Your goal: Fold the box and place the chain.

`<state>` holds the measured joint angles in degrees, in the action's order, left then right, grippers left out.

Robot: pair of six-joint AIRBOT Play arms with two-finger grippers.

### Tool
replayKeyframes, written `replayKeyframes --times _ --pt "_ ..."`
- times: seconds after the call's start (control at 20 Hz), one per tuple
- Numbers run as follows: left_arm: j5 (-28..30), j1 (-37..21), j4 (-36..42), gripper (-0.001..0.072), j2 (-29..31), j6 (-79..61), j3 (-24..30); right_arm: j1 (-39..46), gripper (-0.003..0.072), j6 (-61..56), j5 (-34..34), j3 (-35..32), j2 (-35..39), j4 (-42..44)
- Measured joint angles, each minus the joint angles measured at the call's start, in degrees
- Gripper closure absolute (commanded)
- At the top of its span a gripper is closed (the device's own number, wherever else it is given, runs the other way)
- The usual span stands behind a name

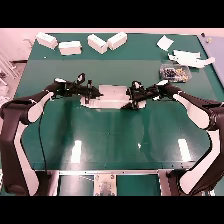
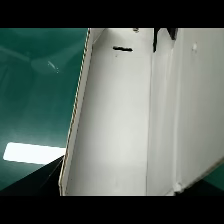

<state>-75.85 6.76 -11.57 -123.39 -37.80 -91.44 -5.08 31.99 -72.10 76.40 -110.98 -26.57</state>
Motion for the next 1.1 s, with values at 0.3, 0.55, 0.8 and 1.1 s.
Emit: replayKeyframes --times 0.3,0.55,0.8,1.1 --pt "0.00 0.00 0.04 0.0685 0.00 0.00 0.00 0.00 0.0118 0.00 0.00 0.00 0.00 0.02" --pt "-0.04 0.00 0.07 0.0683 -0.02 0.00 0.00 0.00 0.0118 0.00 0.02 0.00 0.00 0.04" --pt "0.68 -0.26 0.76 0.0244 0.17 0.15 -0.07 -0.07 0.0118 0.15 -0.50 -0.04 0.00 -0.04" --pt "-0.61 -0.24 7.43 0.0037 0.59 0.24 -0.04 -0.07 0.0118 0.09 -0.17 -0.02 0.00 0.07"
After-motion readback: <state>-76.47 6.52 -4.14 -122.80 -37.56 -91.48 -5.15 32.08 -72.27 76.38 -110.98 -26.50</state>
